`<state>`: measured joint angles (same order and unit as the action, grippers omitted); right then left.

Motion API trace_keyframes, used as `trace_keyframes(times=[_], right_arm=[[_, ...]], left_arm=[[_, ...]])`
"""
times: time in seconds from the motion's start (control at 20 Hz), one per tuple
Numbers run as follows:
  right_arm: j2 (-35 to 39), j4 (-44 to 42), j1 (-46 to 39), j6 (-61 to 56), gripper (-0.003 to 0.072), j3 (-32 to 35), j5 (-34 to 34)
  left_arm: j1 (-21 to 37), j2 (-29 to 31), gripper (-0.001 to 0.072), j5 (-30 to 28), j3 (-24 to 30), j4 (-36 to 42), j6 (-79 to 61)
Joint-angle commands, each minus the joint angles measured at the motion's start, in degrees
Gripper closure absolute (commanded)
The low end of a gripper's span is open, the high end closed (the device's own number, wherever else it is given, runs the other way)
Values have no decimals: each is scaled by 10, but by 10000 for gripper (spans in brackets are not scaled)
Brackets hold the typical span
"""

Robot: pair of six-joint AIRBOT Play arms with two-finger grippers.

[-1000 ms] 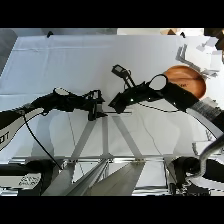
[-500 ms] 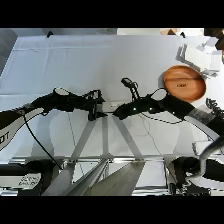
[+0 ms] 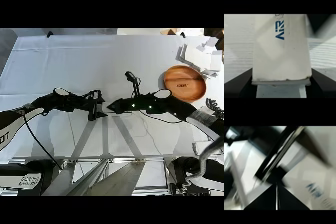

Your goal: Fold the box and place the chain.

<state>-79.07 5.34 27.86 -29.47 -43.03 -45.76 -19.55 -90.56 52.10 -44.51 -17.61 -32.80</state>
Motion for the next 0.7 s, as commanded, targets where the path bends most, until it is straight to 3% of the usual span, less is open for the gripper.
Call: trace_keyframes(times=[0.0, 0.3, 0.65], right_arm=[[-18, -3, 0, 9, 675, 0, 14], [-63, 56, 0, -22, 675, 0, -15], [-50, 68, 0, -22, 675, -1, -28]], left_arm=[[0, 0, 318, 0, 0, 0, 0], [0, 0, 318, 0, 0, 0, 0], [0, 0, 318, 0, 0, 0, 0]])
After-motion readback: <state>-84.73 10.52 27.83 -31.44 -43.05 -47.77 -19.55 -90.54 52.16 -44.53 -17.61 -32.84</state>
